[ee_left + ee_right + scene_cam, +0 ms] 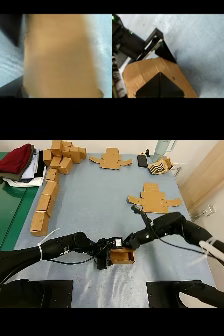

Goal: Fold the box.

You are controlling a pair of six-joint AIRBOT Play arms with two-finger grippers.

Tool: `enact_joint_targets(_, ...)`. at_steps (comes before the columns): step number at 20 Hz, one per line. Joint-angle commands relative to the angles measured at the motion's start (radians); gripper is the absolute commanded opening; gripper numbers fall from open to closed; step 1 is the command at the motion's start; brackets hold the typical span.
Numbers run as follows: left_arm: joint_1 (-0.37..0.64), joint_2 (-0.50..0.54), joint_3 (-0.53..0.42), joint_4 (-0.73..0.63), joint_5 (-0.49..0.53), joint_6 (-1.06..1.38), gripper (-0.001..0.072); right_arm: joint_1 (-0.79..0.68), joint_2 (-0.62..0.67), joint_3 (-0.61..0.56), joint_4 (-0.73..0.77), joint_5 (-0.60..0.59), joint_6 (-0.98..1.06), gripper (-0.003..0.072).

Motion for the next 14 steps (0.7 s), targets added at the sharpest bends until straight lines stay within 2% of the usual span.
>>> enact_joint_targets(1,0.0,0.0,0.001,0.0,0.001,0.0,0.0518,0.126,0.141,-0.075,-0.165,0.187,-0.024,0.0006)
enact_joint_targets(7,0.0,0.0,0.001,0.0,0.001,0.0,0.0518,0.307,0.307,-0.184,-0.325,0.427,0.106,0.0005)
enact_joint_targets(10,0.0,0.0,0.001,0.0,0.001,0.0,0.0518,0.365,0.387,-0.185,-0.466,0.432,0.233,0.0005)
enact_joint_targets(14,0.0,0.0,0.001,0.0,0.001,0.0,0.0518,0.427,0.485,-0.191,-0.63,0.42,0.267,0.0005)
